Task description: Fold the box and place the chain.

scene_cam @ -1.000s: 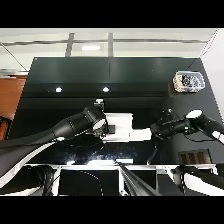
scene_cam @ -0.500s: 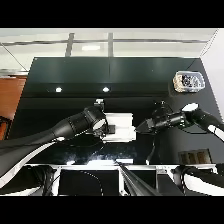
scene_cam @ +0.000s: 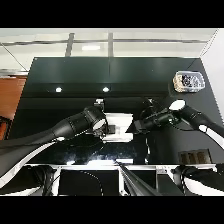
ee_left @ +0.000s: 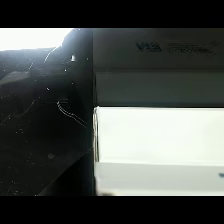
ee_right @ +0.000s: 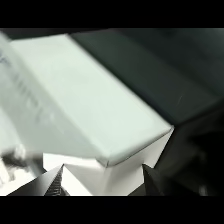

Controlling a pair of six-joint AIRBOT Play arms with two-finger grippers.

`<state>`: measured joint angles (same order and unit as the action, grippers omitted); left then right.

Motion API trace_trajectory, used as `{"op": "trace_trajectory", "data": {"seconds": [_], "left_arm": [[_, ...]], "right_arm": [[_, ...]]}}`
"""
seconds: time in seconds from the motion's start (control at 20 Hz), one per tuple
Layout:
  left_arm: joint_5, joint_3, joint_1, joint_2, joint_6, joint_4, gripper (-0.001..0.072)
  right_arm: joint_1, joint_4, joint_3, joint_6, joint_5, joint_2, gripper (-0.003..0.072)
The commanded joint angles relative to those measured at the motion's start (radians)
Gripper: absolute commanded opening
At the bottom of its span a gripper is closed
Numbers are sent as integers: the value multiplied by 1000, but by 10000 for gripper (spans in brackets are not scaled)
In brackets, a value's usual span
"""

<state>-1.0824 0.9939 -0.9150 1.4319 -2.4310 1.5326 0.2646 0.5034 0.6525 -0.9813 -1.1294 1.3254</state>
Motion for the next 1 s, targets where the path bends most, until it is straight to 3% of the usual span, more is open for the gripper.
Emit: {"op": "trace_trajectory", "data": {"seconds": [0.0, 0.25, 0.3, 0.5, 0.55, 0.6, 0.65, 0.95], "left_arm": [[0, 0, 0, -1, 0, 0, 23], [0, 0, 0, -1, 0, 0, 23], [0, 0, 0, -1, 0, 0, 23], [-1, 0, 0, -1, 0, 0, 23], [-1, 0, 0, -1, 0, 0, 23], [-1, 0, 0, -1, 0, 0, 23], [-1, 0, 0, -1, 0, 0, 23], [-1, 0, 0, -1, 0, 0, 23]], "right_arm": [[117, 200, 44, -269, 164, -35, 551], [307, 606, 129, -728, 192, -49, 549], [353, 684, 147, -816, 192, -49, 438], [493, 906, 196, -1141, 177, -48, 428], [513, 935, 197, -1201, 168, -47, 395], [525, 938, 197, -1215, 161, -43, 275], [530, 937, 197, -1228, 161, -42, 242], [529, 903, 197, -1313, 142, 0, 243]]}}
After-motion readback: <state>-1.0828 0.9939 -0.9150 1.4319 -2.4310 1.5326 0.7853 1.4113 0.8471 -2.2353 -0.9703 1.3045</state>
